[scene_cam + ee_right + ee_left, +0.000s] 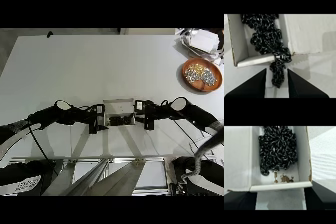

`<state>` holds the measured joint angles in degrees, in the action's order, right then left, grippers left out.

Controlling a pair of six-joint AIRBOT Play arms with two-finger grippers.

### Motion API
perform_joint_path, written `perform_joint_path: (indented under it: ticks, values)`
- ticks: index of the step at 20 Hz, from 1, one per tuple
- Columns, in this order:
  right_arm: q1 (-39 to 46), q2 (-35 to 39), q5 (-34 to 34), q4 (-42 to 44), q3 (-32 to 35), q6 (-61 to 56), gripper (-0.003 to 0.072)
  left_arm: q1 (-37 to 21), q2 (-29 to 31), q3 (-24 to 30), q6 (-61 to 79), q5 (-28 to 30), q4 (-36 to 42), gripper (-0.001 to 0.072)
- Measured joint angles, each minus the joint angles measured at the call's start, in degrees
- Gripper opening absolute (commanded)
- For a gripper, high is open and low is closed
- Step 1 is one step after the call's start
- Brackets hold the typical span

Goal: Fold the box and place the chain.

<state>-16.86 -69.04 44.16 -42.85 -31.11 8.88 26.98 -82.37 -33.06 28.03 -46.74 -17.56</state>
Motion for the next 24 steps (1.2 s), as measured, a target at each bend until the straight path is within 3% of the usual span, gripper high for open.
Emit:
perform_joint_path:
  ticks: [7, 10, 12, 14, 19, 24]
  values:
    - [-0.83, -1.62, -2.08, 0.74, 0.00, 1.99, 0.0241, 0.00, 0.00, 0.00, 0.02, -0.22, -0.02, 0.0210]
    - [-0.96, -2.58, -2.80, 0.85, 0.00, 2.82, 0.0161, 0.00, 0.00, 0.00, 0.02, -0.22, -0.02, 0.0210]
    - [-0.98, -2.91, -2.95, 1.11, 0.00, 3.10, 0.0035, 0.00, 0.00, 0.00, 0.02, -0.24, -0.02, 0.0210]
    - [-0.98, -2.97, -2.99, 1.07, -0.04, 3.17, 0.0011, 0.00, 0.00, 0.00, 0.02, -0.24, -0.02, 0.0210]
    - [1.11, 0.28, -3.08, -4.87, 0.02, -0.70, 0.0010, 0.00, 0.00, 0.00, 0.00, -0.24, 0.00, 0.0210]
    - [5.70, 10.34, -0.90, -9.77, 0.00, -5.77, 0.0009, 0.00, 0.00, 0.00, 0.00, -0.24, -0.02, 0.0210]
